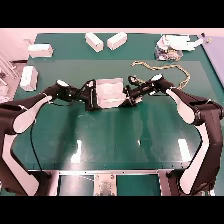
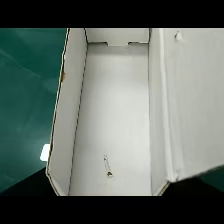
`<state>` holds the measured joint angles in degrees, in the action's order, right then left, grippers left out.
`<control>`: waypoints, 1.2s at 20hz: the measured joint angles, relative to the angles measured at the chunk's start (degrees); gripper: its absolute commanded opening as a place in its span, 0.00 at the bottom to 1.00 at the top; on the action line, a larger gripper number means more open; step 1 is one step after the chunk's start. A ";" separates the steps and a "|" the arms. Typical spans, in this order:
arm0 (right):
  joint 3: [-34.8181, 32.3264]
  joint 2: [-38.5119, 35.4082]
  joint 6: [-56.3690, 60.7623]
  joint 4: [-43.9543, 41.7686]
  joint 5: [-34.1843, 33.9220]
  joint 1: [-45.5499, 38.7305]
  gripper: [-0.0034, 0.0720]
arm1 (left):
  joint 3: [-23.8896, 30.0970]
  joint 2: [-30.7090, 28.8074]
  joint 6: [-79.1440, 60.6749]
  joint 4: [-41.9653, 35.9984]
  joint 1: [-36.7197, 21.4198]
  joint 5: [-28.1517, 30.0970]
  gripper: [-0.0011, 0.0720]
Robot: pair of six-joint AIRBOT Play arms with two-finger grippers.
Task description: Fold the box and place the chain.
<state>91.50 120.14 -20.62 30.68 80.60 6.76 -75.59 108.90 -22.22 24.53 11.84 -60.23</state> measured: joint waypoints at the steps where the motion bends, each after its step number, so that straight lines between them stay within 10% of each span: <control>1: 0.00 0.00 0.00 0.00 -0.02 -0.02 0.71 | -0.04 0.00 0.15 0.02 0.07 0.13 0.74; 3: 0.00 0.00 0.00 0.00 -0.02 -0.02 0.71 | -0.04 0.00 0.33 -0.04 0.13 0.26 0.54; 24: 0.00 0.00 0.02 -0.02 -0.04 -0.02 0.71 | -0.09 0.02 -0.31 -0.85 0.26 0.83 0.53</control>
<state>91.50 120.14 -20.60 30.65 80.55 6.74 -75.68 108.92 -22.52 23.68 12.10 -59.40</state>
